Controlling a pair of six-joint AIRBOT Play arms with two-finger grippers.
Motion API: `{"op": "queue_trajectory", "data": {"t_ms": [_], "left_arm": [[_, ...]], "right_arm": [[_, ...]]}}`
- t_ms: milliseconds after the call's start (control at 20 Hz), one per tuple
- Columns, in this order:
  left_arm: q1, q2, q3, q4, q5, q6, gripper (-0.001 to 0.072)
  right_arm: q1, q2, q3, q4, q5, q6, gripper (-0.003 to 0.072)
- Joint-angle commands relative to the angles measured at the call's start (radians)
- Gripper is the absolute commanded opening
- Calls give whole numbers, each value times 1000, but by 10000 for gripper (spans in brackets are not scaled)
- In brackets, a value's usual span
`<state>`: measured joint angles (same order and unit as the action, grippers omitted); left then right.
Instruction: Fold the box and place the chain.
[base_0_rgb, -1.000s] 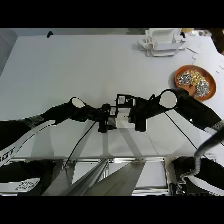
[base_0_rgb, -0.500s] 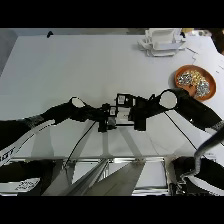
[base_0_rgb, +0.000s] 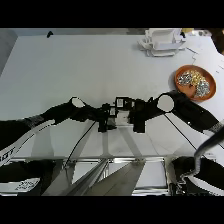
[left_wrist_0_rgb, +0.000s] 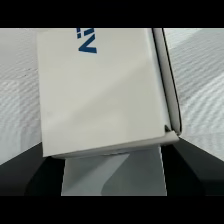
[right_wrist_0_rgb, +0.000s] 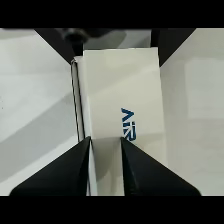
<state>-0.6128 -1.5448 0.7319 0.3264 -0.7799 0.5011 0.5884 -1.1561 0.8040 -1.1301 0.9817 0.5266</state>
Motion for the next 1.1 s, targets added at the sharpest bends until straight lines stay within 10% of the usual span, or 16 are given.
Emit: {"op": "queue_trajectory", "data": {"t_ms": [0, 350, 500, 1050], "left_arm": [[0, 0, 0, -4, 5, -4, 140], [0, 0, 0, -4, 5, -4, 140], [0, 0, 0, -4, 5, -4, 140], [0, 0, 0, -4, 5, -4, 140]], "right_arm": [[6, 2, -3, 5, 46, 0, 290], [2, 106, -3, 11, 50, -1, 299], [-31, 127, -3, 16, 51, 0, 23], [-46, 57, -35, 14, 71, 0, 14]]}}
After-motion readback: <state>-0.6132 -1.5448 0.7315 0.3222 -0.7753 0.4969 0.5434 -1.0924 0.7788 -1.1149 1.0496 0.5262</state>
